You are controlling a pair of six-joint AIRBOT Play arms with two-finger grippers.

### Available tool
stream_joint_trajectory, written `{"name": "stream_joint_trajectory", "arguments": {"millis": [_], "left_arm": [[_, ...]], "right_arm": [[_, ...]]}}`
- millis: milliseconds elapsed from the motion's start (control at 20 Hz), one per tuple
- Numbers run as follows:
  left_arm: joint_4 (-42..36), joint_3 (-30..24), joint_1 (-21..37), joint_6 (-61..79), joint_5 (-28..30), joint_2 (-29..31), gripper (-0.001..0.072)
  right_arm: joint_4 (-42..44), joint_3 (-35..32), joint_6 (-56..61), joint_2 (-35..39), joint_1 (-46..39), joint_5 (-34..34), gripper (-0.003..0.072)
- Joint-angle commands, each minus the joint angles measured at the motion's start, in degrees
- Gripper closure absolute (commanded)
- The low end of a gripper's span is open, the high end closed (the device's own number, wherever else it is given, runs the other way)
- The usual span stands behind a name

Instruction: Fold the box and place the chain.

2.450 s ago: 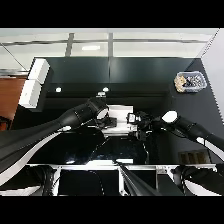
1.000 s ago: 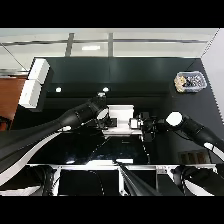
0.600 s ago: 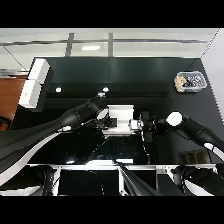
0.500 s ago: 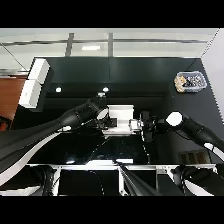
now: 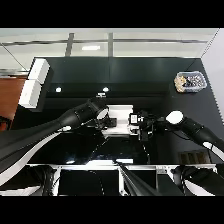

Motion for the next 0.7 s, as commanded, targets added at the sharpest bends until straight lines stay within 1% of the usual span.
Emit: {"name": "stream_joint_trajectory", "arguments": {"millis": [0,300,350,400,450,500,550,600,650], "left_arm": [[-0.22,0.02,0.02,-0.15,0.42,-0.02,0.0681],[-0.22,0.02,0.02,-0.15,0.55,-0.02,0.0681],[-0.22,0.02,0.02,-0.15,0.55,-0.02,0.0681],[-0.22,0.02,0.02,-0.15,0.55,-0.02,0.0681],[-0.22,0.02,0.02,-0.15,0.55,-0.02,0.0681],[-0.22,0.02,0.02,-0.15,0.55,-0.02,0.068],[-0.22,0.02,0.02,-0.15,0.55,-0.02,0.068],[-0.22,0.02,0.02,-0.15,0.55,-0.02,0.068],[-0.22,0.02,0.02,-0.15,0.55,-0.02,0.068]], "right_arm": [[3.39,0.0,0.04,-1.64,0.02,2.14,0.0389],[3.96,0.0,0.07,-2.08,0.0,1.81,0.039],[4.0,0.0,0.09,-2.08,0.0,1.36,0.0369],[4.0,0.0,0.31,-2.05,0.02,0.81,0.0263],[3.98,0.0,0.31,-2.08,0.0,0.74,0.0243],[3.98,0.0,0.31,-2.08,0.02,0.81,0.0257],[3.98,0.0,0.28,-2.05,0.02,0.85,0.0374],[4.02,0.0,0.31,-2.05,0.02,0.66,0.0302],[4.0,0.0,0.31,-2.05,0.0,0.57,0.0158]]}}
